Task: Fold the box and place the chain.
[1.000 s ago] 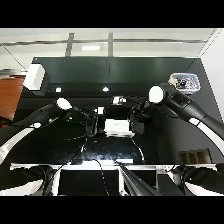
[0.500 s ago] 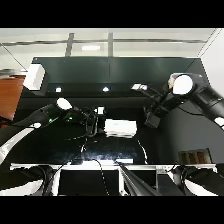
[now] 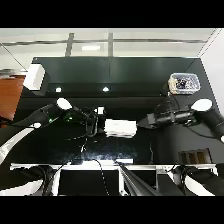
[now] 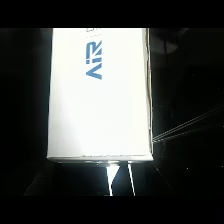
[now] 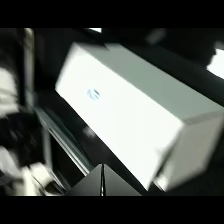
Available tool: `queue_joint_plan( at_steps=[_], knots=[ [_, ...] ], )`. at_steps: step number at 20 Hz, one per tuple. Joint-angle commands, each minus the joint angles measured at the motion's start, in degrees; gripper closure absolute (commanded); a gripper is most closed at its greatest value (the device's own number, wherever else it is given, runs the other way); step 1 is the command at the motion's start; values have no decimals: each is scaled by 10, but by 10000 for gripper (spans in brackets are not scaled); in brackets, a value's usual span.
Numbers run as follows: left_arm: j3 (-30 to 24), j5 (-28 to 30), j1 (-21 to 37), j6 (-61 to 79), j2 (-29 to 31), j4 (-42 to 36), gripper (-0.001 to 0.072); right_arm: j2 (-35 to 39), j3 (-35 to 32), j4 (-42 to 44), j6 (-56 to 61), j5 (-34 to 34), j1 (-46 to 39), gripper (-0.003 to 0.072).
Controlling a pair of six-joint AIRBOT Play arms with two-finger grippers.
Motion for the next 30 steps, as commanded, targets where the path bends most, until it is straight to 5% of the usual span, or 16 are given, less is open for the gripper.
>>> queue_joint_plan(
  at_steps=[1, 7, 30],
  knots=[
    [0, 0, 0, 0, 0, 0, 226, 5, -60, 175, -14, -148, 76, 659],
    [0, 0, 0, 0, 0, 0, 226, 4, -60, 198, -12, -205, 161, 659],
    [0, 0, 0, 0, 0, 0, 226, -41, -60, 110, 30, -248, 170, 659]
  ],
)
